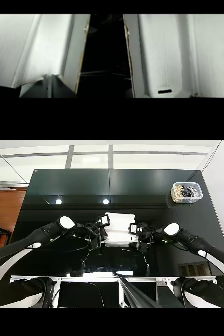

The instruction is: Fold the box and place the chain.

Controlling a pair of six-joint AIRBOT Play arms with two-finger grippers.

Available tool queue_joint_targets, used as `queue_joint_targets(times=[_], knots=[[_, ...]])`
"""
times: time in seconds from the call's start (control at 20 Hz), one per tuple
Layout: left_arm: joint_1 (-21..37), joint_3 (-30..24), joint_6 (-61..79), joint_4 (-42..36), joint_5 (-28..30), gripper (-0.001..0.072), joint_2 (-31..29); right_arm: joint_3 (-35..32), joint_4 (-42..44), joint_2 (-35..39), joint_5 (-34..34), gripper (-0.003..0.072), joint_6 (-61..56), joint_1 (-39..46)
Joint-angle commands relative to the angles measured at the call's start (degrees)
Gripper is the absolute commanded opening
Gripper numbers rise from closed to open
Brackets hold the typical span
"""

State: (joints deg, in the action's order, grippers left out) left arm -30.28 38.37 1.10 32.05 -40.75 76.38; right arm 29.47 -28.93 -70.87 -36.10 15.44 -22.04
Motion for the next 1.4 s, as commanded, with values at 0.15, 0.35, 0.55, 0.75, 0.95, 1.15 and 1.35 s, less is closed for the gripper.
queue_joint_targets(times=[0.15,0.35,0.55,0.75,0.95,1.15,1.35], knots=[[5.49,0.33,-20.09,10.86,-5.4,0.003,-8.66,0.0,-0.04,-0.02,-0.09,0.0136,0.04,-0.04],[16.59,0.28,-42.51,21.59,-13.6,0.003,-16.37,0.0,-0.04,-0.02,-0.09,0.0136,0.04,-0.04],[25.92,-3.3,-73.11,24.04,-12.5,0.003,-15.37,0.0,-0.04,-0.02,-0.09,0.0135,0.04,-0.04],[26.95,-6.19,-76.94,11.15,-17.42,0.0031,-5.75,0.0,-0.04,-0.02,-0.11,0.0136,0.04,-0.04],[23.85,-5.09,-60.41,-8.81,-20.79,0.0027,5.97,0.0,-0.04,-0.02,-0.11,0.0136,0.04,-0.04],[18.45,-0.94,-58.75,-7.82,-19.41,0.0028,9.01,0.0,-0.04,-0.02,-0.09,0.0136,0.04,-0.04],[19.15,3.56,-54.01,-6.91,-24.98,0.0028,8.96,0.0,-0.04,-0.02,-0.11,0.0136,0.04,-0.04]])
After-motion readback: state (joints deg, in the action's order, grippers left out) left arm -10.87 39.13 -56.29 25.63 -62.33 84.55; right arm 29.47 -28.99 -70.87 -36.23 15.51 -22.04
